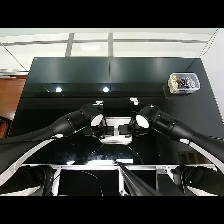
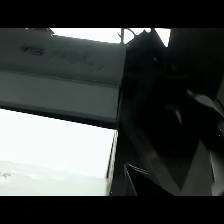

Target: Fold the box and place the chain.

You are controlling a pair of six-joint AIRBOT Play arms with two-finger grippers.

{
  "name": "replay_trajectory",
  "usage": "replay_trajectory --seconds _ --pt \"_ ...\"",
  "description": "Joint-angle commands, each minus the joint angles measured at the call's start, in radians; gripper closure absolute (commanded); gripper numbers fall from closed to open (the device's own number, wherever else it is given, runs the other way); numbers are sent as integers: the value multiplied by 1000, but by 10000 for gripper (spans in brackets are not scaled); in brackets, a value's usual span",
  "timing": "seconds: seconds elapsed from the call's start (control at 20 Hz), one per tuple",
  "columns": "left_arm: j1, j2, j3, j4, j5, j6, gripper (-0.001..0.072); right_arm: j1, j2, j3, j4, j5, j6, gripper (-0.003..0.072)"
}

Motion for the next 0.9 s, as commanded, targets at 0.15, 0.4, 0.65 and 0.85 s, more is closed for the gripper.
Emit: replay_trajectory --seconds 0.15,0.4,0.65,0.85 --pt "1 0 0 0 0 0 683 22 -46 32 -30 72 30 487" --pt "1 0 0 0 0 1 683 29 -66 33 -30 72 35 487" --pt "1 0 0 0 0 0 683 29 -68 33 -37 51 38 494" --pt "1 0 0 0 0 0 683 29 -68 33 -37 41 38 676"
